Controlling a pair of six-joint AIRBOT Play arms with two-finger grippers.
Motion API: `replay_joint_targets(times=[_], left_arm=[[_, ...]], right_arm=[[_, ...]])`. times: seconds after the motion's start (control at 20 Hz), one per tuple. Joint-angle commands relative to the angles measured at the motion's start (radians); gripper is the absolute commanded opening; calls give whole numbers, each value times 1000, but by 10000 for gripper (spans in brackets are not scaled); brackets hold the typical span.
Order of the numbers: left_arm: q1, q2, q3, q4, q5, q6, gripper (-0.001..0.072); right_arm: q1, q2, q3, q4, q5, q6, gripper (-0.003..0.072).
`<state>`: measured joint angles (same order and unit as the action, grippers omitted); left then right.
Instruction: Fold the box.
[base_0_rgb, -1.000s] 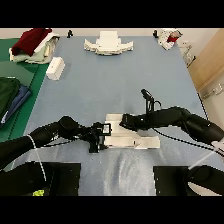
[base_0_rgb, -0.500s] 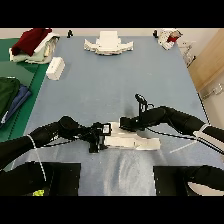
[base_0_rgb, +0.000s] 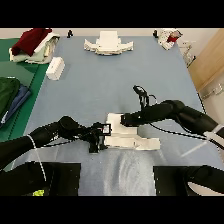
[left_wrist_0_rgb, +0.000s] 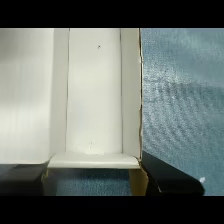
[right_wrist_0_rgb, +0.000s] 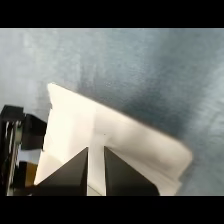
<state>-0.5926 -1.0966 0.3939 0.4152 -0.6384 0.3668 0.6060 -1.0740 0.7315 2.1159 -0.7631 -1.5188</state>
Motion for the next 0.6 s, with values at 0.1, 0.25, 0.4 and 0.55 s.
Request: replay_joint_targets(times=[0.1, 0.25, 0.4, 0.55], left_arm=[[0, 0, 1, 0, 1, 0, 464], [0, 0, 1, 0, 1, 0, 464], [0, 0, 1, 0, 1, 0, 464], [0, 0, 1, 0, 1, 0, 464]], right_arm=[[0, 253, 12, -259, -315, -76, 164], [0, 416, -64, -259, -430, -208, 163], [0, 546, -176, -259, -452, -378, 344], [0, 576, -277, -324, -391, -549, 616]])
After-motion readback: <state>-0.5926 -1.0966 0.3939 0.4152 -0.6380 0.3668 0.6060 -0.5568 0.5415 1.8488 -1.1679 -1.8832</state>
